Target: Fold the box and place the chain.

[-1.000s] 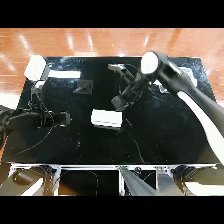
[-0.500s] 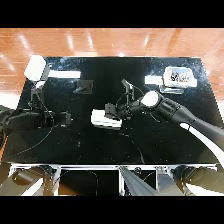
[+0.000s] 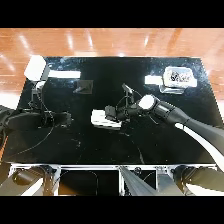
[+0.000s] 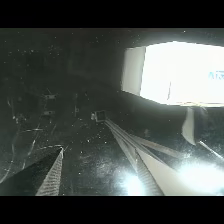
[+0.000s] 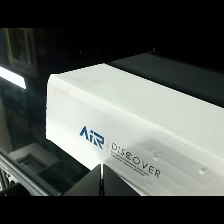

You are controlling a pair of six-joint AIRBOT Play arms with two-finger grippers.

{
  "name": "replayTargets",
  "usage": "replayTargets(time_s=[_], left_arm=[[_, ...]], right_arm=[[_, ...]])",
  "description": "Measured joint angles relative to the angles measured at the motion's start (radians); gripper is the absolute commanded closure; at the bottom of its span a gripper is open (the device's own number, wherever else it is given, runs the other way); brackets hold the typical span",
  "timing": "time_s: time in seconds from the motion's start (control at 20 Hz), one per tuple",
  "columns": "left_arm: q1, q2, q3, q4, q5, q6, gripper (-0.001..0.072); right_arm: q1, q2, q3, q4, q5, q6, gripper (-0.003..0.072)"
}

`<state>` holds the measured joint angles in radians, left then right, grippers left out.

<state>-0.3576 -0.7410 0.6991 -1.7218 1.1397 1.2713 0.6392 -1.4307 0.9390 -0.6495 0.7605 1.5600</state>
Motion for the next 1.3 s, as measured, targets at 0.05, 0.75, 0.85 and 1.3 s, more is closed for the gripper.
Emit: replayTargets(time_s=[0.05, 0.75, 0.85, 1.3], left_arm=[[0.0, -0.001, 0.0, -0.001, 0.0, 0.0, 0.0151], [0.0, -0.03, 0.002, -0.034, -0.013, 0.024, 0.0152], [0.0, -0.03, 0.004, -0.038, -0.015, 0.032, 0.0152], [0.0, -0.036, 0.005, -0.129, -0.016, 0.158, 0.0192]], right_arm=[[0.0, -0.002, 0.0, -0.007, 0.0, 0.0, 0.065], [-0.015, -0.021, -0.001, -0.021, 0.063, -0.037, 0.065], [-0.031, -0.003, -0.002, -0.023, 0.096, -0.059, 0.065], [-0.135, 0.107, -0.001, -0.066, 0.259, -0.103, 0.0661]])
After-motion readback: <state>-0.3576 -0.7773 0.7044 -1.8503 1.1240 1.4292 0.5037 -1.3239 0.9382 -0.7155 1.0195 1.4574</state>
